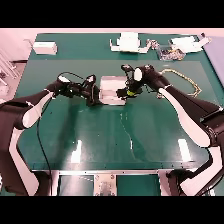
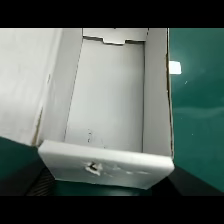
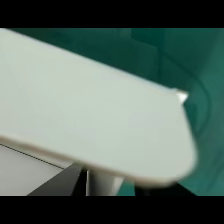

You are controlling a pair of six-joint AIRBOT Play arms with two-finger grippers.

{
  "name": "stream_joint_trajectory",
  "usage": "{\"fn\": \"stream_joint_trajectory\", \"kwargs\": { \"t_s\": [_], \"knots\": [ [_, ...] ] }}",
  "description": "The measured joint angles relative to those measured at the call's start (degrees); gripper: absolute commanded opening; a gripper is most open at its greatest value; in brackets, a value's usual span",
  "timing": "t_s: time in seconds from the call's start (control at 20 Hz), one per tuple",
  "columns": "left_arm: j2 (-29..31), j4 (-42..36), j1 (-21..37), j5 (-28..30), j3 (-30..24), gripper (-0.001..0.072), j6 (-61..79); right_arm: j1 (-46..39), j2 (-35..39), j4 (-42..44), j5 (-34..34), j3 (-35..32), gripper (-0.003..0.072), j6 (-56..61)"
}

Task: Fold the box and place the chain.

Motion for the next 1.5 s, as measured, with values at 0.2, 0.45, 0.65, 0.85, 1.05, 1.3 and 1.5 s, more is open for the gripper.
{"fn": "stream_joint_trajectory", "kwargs": {
  "t_s": [0.2,0.45,0.65,0.85,1.05,1.3,1.5],
  "knots": [
    [0.00,0.20,0.13,0.04,0.00,0.0338,-0.11,1.51,-1.51,-1.18,1.62,2.80,0.0161,0.63],
    [0.00,0.33,0.09,-0.04,-0.02,0.0338,-0.11,2.54,-2.95,-1.42,4.09,4.48,0.0013,0.96],
    [0.00,0.26,0.09,-0.11,-0.02,0.0338,-0.02,2.73,-3.37,-1.33,5.18,4.79,0.0183,0.96],
    [0.00,-0.44,0.00,0.04,0.00,0.0338,0.24,2.45,-2.82,-1.38,5.88,4.96,0.0326,2.32],
    [0.02,-0.46,-0.04,0.09,0.00,0.0338,-0.15,1.70,-1.40,-2.99,5.86,5.31,0.0456,3.80],
    [0.00,-0.07,0.00,0.09,0.00,0.0338,-0.11,0.68,-0.63,-5.01,5.79,5.62,0.0448,4.87],
    [0.00,0.00,-0.02,0.07,0.00,0.0338,-0.07,0.35,-0.28,-5.20,5.75,5.79,0.0450,5.11]
  ]
}}
